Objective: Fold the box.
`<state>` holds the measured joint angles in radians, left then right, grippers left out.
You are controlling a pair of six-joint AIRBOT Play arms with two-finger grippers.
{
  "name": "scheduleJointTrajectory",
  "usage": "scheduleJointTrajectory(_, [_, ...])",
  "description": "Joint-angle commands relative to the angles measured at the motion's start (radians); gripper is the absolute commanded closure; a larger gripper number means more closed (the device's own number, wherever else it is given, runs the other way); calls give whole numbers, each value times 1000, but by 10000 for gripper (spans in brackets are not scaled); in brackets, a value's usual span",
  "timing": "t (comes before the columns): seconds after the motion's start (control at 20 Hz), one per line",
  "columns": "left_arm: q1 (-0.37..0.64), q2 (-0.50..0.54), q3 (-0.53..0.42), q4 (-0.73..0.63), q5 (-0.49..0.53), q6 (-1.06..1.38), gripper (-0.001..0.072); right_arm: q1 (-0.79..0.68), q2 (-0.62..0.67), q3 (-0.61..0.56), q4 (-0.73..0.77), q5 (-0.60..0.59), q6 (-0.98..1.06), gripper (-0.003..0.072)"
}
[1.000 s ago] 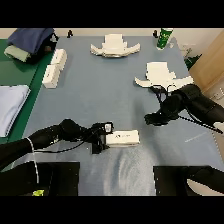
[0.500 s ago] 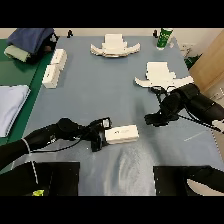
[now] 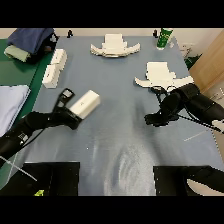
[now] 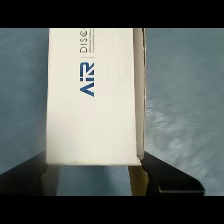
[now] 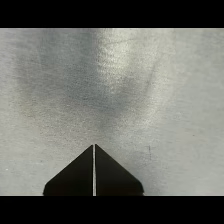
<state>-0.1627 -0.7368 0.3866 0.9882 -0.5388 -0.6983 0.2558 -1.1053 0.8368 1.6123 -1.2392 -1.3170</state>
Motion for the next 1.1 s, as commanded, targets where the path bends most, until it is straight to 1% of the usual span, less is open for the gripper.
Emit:
scheduleJointTrajectory(0.0, [272, 36, 1, 164, 8, -190, 245, -1, -1, 1, 0, 0, 0, 663])
scheduleJointTrajectory(0.1, [370, 22, 1, 164, 34, -189, 246, -1, -1, 1, 0, 0, 0, 663])
scheduleJointTrajectory(0.2, [417, -12, 1, 164, 68, -189, 246, -1, -1, 1, 0, 0, 0, 663])
scheduleJointTrajectory(0.35, [422, -100, 5, 156, 118, -190, 246, -1, -1, 1, 0, 0, 0, 663])
scheduleJointTrajectory(0.5, [422, -196, 36, 156, 193, -213, 245, -1, -1, 1, 0, 0, 0, 663])
scheduleJointTrajectory(0.75, [431, -370, 169, 156, 244, -216, 246, -1, -1, 1, 0, 0, 0, 663])
scheduleJointTrajectory(0.95, [426, -537, 340, 117, 233, -215, 245, -1, -1, 1, 0, 0, 0, 663])
scheduleJointTrajectory(1.05, [416, -620, 438, 115, 206, -215, 246, -1, -1, 1, 0, 0, 0, 663])
